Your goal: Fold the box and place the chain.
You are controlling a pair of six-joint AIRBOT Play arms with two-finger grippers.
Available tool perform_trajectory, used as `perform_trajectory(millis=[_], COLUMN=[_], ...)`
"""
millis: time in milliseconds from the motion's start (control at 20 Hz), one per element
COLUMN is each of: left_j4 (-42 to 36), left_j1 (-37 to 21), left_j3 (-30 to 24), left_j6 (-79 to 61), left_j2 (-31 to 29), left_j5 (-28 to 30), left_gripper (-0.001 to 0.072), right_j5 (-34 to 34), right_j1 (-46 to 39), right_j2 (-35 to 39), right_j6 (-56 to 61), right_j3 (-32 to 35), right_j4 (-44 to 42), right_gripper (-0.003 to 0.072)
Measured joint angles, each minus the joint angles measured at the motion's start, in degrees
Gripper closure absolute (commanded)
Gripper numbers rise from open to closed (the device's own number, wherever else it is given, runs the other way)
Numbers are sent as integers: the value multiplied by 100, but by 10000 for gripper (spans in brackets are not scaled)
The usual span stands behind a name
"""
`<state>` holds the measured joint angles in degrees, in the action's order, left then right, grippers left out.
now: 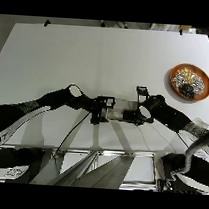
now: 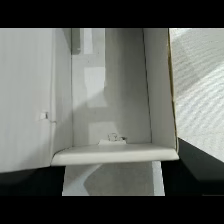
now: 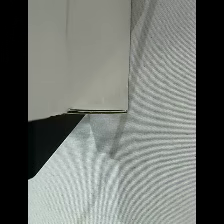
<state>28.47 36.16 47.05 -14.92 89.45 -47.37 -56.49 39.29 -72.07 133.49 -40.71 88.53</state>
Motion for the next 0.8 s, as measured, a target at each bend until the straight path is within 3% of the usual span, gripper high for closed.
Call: perform_trajectory(millis=[100, 250, 350, 450, 550, 800], left_j4=[2, 4, 4, 4, 4, 4], left_j1=[0, 0, 0, 0, 0, 0], left_j3=[0, 0, 0, 0, 0, 0], left_j6=[-11, -13, -13, -13, -13, -13], left_j2=[0, 0, 0, 0, 0, 0], left_j5=[0, 0, 0, 0, 0, 0], left_gripper=[454, 454, 454, 454, 454, 454], right_j5=[66, 63, 39, -11, -57, -306], right_j1=[0, 0, 0, 0, 0, -2], right_j2=[13, 186, 422, 697, 973, 1652], right_j6=[-17, -144, -361, -555, -669, -1108], right_j3=[0, -4, -4, -4, -4, -138], right_j4=[4, 9, 35, 79, 144, 214], right_gripper=[501, 481, 384, 367, 270, 270])
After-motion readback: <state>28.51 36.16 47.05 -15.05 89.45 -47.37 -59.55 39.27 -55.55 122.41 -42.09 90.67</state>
